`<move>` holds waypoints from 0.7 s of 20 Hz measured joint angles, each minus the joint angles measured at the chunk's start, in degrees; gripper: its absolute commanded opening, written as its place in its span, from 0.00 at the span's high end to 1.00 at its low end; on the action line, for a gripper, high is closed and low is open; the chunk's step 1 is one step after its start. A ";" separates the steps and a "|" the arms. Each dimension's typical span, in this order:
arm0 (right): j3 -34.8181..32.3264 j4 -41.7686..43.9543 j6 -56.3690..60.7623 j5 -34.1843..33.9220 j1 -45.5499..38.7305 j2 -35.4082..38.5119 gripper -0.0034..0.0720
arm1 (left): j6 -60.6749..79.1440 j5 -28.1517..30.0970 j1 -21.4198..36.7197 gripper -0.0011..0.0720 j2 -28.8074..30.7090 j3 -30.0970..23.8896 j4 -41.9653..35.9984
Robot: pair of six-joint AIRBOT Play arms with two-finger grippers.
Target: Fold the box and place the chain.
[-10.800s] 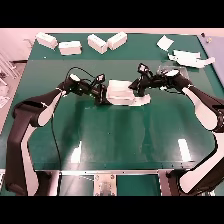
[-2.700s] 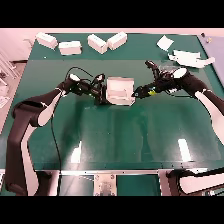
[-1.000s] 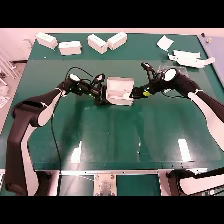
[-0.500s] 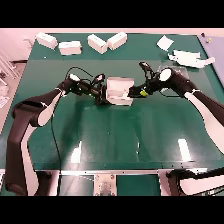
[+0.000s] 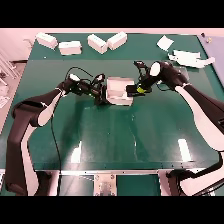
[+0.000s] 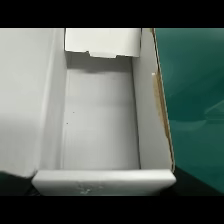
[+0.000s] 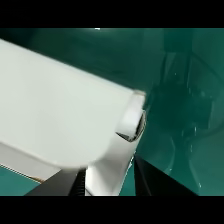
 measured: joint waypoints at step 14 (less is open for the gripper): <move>6.60 -3.43 6.58 7.96 2.10 -6.69 0.54 | 0.00 0.11 0.00 0.27 0.00 0.00 0.07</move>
